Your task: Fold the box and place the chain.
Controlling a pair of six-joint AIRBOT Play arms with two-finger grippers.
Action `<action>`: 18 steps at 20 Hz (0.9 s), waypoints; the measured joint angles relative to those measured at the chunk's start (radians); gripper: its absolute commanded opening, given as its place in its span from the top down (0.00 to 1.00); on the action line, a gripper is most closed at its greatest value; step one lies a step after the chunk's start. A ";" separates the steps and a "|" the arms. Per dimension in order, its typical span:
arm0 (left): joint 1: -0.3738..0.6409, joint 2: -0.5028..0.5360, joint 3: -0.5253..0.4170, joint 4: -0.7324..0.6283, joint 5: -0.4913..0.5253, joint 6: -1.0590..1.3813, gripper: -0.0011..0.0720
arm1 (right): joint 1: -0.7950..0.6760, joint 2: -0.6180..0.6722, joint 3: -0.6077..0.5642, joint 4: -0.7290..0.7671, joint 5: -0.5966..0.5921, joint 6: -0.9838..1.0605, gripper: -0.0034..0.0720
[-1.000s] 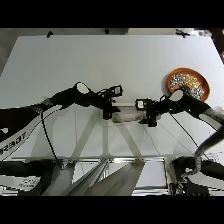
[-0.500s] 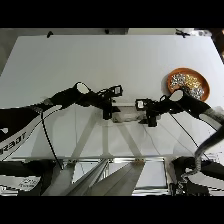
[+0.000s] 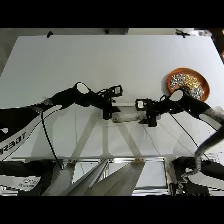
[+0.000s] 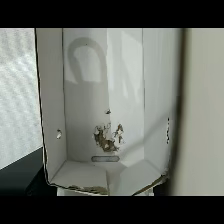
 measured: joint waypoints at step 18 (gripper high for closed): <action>0.216 0.248 -0.002 0.173 -0.436 -0.367 0.99 | 0.001 0.000 0.001 -0.001 0.003 0.000 0.28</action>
